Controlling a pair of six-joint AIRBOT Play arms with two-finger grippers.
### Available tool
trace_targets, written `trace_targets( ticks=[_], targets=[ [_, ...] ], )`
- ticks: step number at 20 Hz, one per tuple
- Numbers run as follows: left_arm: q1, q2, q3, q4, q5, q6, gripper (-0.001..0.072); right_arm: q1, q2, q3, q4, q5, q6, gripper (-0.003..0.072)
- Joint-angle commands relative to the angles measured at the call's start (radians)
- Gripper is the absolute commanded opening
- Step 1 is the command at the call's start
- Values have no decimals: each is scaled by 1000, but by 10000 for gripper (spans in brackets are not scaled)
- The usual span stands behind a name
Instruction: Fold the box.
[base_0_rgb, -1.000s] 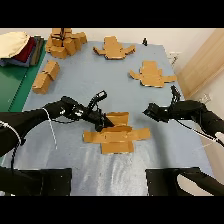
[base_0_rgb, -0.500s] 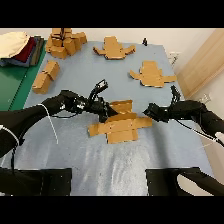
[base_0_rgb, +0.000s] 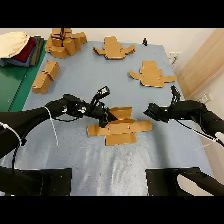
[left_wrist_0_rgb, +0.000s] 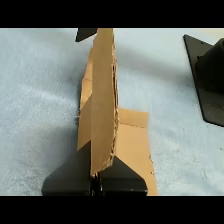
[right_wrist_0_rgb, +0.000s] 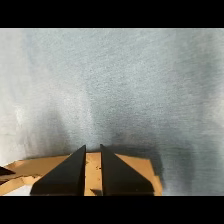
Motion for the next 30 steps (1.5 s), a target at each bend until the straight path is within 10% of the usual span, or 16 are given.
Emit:
trace_targets(
  ticks=[1,30],
  targets=[
    [0,-7,-6,2,3,1,13,1,0,0,1,0,0,136],
    [0,-14,1,69,16,-29,16,1,0,0,-3,-44,0,137]
  ],
)
